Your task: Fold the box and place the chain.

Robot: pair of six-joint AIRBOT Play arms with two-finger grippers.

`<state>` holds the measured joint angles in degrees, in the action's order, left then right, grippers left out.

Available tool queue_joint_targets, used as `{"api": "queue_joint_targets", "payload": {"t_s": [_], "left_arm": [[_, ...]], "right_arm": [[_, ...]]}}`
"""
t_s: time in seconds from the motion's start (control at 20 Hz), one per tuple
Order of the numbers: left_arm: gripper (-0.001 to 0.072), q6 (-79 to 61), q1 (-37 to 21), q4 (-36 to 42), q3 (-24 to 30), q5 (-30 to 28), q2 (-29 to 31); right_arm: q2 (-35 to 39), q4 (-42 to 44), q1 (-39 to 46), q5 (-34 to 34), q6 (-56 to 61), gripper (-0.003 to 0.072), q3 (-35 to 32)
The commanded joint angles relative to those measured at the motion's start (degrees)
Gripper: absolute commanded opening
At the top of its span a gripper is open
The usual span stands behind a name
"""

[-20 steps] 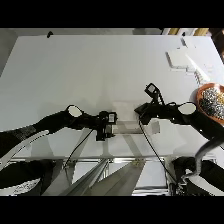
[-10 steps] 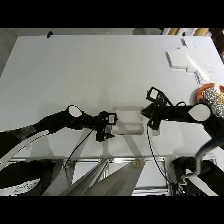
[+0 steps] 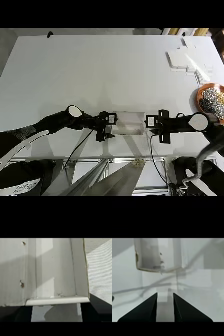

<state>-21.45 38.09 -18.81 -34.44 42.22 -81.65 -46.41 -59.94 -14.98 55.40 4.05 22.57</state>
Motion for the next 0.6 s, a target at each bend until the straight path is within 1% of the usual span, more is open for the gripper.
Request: {"api": "queue_joint_targets", "payload": {"t_s": [0.0,0.15,0.25,0.35,0.5,0.55], "left_arm": [[0.0271,0.0,0.0,0.0,0.0,0.0,0.0],[0.0271,0.0,0.0,0.0,0.0,0.0,0.0],[0.0271,0.0,0.0,0.0,0.0,0.0,0.0],[0.0271,0.0,0.0,0.0,0.0,0.0,0.0],[0.0271,0.0,0.0,0.0,0.0,0.0,0.0],[0.0271,0.0,0.0,0.0,0.0,0.0,0.0]], "right_arm": [[-3.0,9.0,0.0,-1.2,-6.9,0.0216,-1.6],[-7.1,13.8,0.0,-2.3,-7.2,0.0213,-1.6],[-9.0,16.7,0.0,-3.0,-8.9,0.0084,-1.6],[-10.5,20.4,0.0,-3.1,-11.8,0.0082,-1.6],[-12.5,24.0,0.0,-3.2,-12.1,0.0089,-1.6],[-13.2,24.4,0.0,-3.1,-12.1,0.0133,-1.6]]}}
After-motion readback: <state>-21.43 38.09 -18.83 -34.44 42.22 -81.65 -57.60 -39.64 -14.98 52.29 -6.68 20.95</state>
